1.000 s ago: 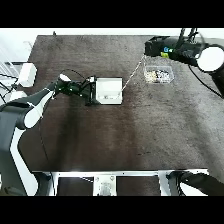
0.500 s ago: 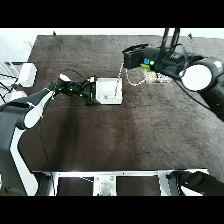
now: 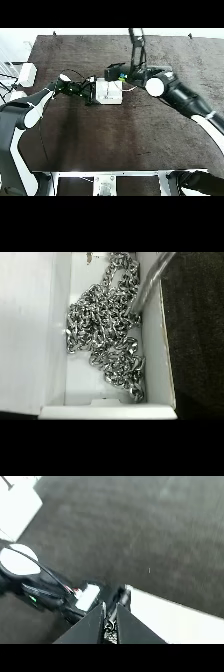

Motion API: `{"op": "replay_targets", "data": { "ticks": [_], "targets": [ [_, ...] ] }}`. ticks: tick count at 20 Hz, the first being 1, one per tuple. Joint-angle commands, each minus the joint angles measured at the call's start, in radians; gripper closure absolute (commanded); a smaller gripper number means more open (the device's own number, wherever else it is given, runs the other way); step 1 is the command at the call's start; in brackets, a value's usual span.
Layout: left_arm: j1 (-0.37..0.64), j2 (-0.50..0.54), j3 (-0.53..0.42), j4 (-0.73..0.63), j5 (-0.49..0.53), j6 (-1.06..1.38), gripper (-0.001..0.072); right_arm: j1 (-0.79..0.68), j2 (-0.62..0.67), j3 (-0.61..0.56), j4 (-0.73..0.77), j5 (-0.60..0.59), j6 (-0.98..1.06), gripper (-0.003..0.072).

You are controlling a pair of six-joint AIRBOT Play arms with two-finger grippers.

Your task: Fold the box and place the chain.

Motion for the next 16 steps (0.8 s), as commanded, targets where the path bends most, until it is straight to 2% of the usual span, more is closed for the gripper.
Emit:
{"op": "replay_targets", "data": {
  "ticks": [1, 5, 6, 8, 9, 11, 13, 16],
  "targets": [
    [0.001, 0.000, 0.000, 0.000, 0.000, 0.000, 0.0185, 0.006, -0.099, -0.007, -0.001, -0.010, 0.022, 0.0676],
    [0.001, 0.000, 0.000, 0.000, 0.000, 0.000, 0.0185, -0.007, -0.243, -0.008, -0.005, -0.022, 0.022, 0.0673],
    [0.001, 0.000, 0.000, 0.001, 0.000, 0.000, 0.0185, -0.017, -0.274, -0.008, -0.005, -0.027, 0.022, 0.0605],
    [0.001, 0.000, 0.000, 0.000, 0.000, 0.000, 0.0184, -0.045, -0.284, -0.007, -0.003, -0.023, 0.023, 0.0233],
    [0.001, 0.000, 0.000, 0.000, 0.000, 0.000, 0.0184, -0.060, -0.264, -0.006, -0.002, -0.016, 0.023, 0.0202],
    [0.001, 0.000, 0.000, 0.000, 0.000, 0.000, 0.0184, -0.095, -0.194, -0.007, -0.009, 0.018, 0.012, 0.0202],
    [0.001, 0.000, 0.000, 0.000, 0.000, 0.000, 0.0184, -0.151, -0.108, -0.012, -0.082, 0.097, -0.007, 0.0202],
    [0.001, 0.000, 0.000, 0.000, 0.000, 0.000, 0.0184, -0.304, -0.061, -0.066, -0.143, 0.124, -0.002, 0.0202]
  ]
}}
